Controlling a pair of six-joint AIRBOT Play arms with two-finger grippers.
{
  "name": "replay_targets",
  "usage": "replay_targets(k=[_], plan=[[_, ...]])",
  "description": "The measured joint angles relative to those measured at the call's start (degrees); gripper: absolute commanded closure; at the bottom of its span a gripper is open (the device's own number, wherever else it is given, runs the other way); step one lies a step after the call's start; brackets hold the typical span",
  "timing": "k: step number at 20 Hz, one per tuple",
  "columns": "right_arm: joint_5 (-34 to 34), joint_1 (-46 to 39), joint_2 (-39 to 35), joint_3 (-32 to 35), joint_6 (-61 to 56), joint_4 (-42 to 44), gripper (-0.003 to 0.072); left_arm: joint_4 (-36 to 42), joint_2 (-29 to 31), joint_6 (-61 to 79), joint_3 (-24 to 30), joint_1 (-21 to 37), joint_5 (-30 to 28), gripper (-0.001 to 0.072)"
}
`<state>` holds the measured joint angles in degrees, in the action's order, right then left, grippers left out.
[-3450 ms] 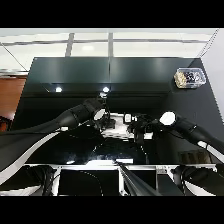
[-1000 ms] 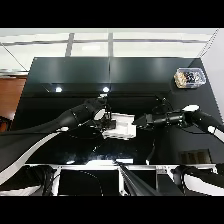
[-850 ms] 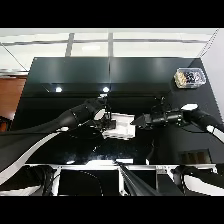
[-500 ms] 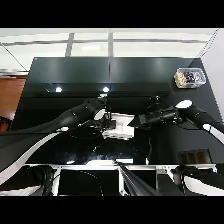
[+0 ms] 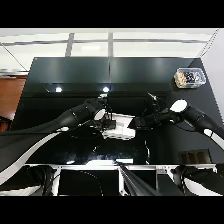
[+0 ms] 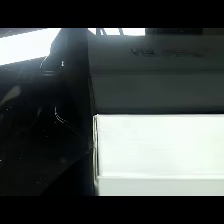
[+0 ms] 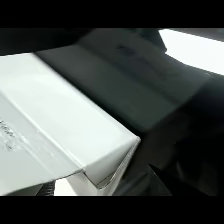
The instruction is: Fold the box and place the chain.
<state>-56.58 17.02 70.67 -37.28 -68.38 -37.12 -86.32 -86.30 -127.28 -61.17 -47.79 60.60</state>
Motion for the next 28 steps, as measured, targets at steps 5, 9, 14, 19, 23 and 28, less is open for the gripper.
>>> replay_targets(k=[5,9,14,19,23,28], plan=[[5.1,9.0,-1.9,-2.6,-15.2,-11.6,0.0067,0.0,0.0,0.0,0.0,0.0,-0.1,0.0677],[8.5,13.6,-2.2,-4.2,-25.2,-17.9,0.0215,0.0,0.0,-0.2,0.0,0.0,-0.1,0.0678],[8.2,17.5,-2.3,-5.0,-37.5,-26.3,0.0285,0.0,0.0,0.0,0.0,0.0,-0.1,0.0678],[3.3,20.8,-1.7,-7.4,-47.5,-35.5,0.0317,0.0,0.0,0.0,0.0,0.0,-0.1,0.0677],[-0.1,23.3,1.6,-11.6,-52.4,-40.1,0.0320,0.0,0.0,0.0,0.0,0.0,0.1,0.0677],[-5.1,24.8,6.0,-15.9,-56.4,-42.6,0.0321,0.0,0.0,0.0,0.0,0.0,0.1,0.0677]])
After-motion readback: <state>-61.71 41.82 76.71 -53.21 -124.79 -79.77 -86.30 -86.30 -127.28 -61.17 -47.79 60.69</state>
